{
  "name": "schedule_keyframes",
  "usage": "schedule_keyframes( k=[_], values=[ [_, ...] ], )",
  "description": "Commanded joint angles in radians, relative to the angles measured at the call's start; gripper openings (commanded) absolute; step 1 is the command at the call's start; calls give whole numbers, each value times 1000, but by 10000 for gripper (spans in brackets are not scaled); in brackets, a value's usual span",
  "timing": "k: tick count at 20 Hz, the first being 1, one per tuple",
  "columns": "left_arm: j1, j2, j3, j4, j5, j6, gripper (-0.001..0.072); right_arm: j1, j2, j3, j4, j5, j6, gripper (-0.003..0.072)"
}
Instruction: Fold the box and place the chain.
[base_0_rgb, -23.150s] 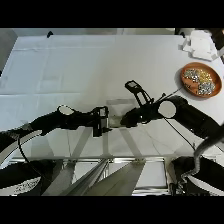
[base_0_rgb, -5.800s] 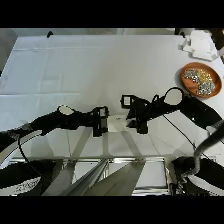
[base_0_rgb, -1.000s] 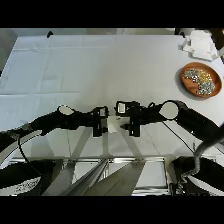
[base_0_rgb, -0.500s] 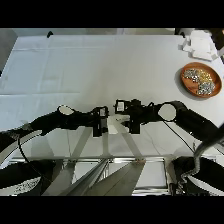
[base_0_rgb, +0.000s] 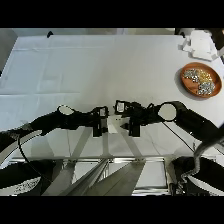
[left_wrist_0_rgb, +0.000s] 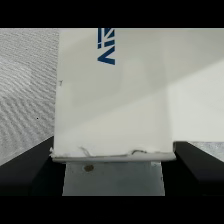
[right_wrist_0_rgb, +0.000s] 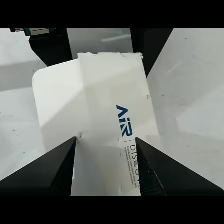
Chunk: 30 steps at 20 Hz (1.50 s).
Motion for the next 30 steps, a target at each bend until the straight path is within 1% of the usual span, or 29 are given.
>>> schedule_keyframes(
  k=[1, 3, 7, 16, 17, 19, 20, 21, 30],
  values=[
    [0, 0, -1, 0, 0, 0, 272, 1, 0, 0, 0, 5, -5, 385],
    [0, 0, -1, 0, 0, 0, 272, 1, 0, 0, -7, 4, -4, 382],
    [0, 0, -1, 0, 0, 0, 272, 1, -1, 0, -7, -35, -3, 368],
    [0, 0, -1, 0, 0, 0, 272, 1, -1, 0, -6, -39, -3, 358],
    [0, 0, -1, 0, 0, 0, 272, 1, -1, 0, -6, -49, -3, 340],
    [0, 0, -1, 0, 0, 0, 272, 1, 0, 0, -6, -75, 0, 334],
    [0, 0, -1, 0, 0, 0, 272, 1, 0, 0, -6, -77, 0, 277],
    [0, 0, -1, 0, 0, 0, 272, 1, 0, 0, -6, -76, 0, 272],
    [0, 0, -1, 0, 0, 0, 272, 1, 9, 0, 2, -77, 0, 272]
  ],
)
